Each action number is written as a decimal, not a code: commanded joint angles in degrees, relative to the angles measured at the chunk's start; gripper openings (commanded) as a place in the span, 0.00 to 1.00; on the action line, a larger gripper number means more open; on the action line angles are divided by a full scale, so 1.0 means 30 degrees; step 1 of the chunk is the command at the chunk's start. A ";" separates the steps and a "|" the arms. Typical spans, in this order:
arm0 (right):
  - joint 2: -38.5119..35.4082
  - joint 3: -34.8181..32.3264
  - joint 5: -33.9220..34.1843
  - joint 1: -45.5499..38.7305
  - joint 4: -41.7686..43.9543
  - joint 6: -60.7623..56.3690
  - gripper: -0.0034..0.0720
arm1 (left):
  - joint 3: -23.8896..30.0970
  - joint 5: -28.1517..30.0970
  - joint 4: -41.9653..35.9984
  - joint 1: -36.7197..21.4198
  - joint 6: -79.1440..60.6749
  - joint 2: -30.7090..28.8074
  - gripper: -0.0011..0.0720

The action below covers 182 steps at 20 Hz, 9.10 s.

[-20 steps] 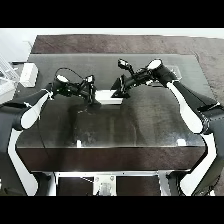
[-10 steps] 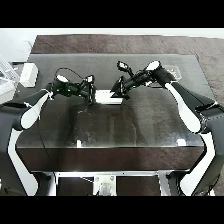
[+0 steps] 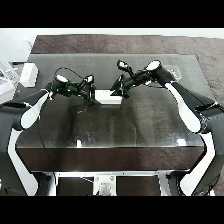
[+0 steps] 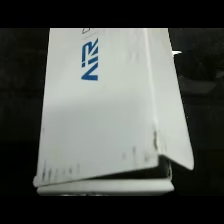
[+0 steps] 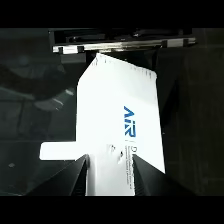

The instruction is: Fold the box and place the chain.

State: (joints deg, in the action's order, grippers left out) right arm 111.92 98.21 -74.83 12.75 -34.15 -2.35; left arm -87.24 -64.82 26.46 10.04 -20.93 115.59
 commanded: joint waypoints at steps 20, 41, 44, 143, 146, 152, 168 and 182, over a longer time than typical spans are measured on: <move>-0.0095 -0.0408 0.1304 -0.0007 0.0146 -0.0036 0.46 | 0.0007 -0.0044 0.0022 0.0015 -0.0029 -0.0007 0.74; -0.0095 -0.1727 0.0430 -0.0029 0.1180 0.1035 0.46 | 0.0007 -0.0044 0.0022 0.0015 -0.0036 -0.0007 0.74; -0.0095 -0.2018 0.0350 -0.0029 0.1173 0.1202 0.46 | 0.0007 -0.0044 0.0022 0.0015 -0.0036 -0.0007 0.74; -0.9952 -1.0892 0.3089 -0.5508 0.3818 -0.4233 0.05 | -0.0058 1.1526 -0.0692 -0.7461 1.0608 -0.7934 0.04; -0.9945 -1.0907 0.3089 -0.5508 0.3818 -0.4226 0.05 | 0.0597 1.2961 0.0138 -0.8976 1.2072 -0.7927 0.04; -0.9938 -1.0907 0.3089 -0.5508 0.3818 -0.4226 0.05 | 0.3016 1.4345 0.1603 -1.1599 1.3311 -0.7876 0.04; -0.9930 -1.0907 0.3308 -0.5428 0.3898 -0.4226 0.05 | 0.3279 1.2349 0.1741 -1.2801 1.3522 -0.5493 0.04; -0.9930 -1.0907 0.3300 -0.5238 0.3891 -0.4233 0.05 | 0.3286 1.2976 -0.0102 -1.2517 1.3478 -0.5435 0.04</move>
State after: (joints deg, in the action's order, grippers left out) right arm 82.11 65.52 -64.90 -3.33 -22.46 -15.05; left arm -77.41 -26.35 26.98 -28.03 19.55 99.26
